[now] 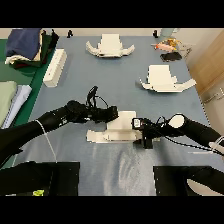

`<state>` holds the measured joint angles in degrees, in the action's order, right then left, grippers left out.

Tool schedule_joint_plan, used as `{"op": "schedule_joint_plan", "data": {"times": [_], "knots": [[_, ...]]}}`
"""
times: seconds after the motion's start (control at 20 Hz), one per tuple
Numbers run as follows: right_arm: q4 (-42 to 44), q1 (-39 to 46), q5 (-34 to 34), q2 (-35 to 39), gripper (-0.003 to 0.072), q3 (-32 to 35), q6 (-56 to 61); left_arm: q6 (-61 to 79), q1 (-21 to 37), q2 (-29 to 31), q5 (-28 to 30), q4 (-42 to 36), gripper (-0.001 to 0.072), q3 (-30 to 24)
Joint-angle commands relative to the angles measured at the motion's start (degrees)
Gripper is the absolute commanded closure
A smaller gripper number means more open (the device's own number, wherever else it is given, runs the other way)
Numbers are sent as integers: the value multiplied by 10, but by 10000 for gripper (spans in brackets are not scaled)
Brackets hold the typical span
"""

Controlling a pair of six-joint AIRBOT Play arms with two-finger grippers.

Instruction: Fold the box.

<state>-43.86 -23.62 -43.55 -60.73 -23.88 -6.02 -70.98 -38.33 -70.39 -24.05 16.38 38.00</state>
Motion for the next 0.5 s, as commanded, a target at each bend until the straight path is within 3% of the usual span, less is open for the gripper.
{"op": "schedule_joint_plan", "data": {"times": [0.0, 0.3, 0.45], "knots": [[0, 0, 0, 0, 182, 0, 0, -54, 2, -19, -9, 38, 695, 0], [0, 0, 0, 0, 182, 0, 0, -96, 1, -32, -41, 72, 694, 2], [0, 0, 0, 0, 182, 0, 0, -61, 16, -12, -85, 81, 694, 23]]}}
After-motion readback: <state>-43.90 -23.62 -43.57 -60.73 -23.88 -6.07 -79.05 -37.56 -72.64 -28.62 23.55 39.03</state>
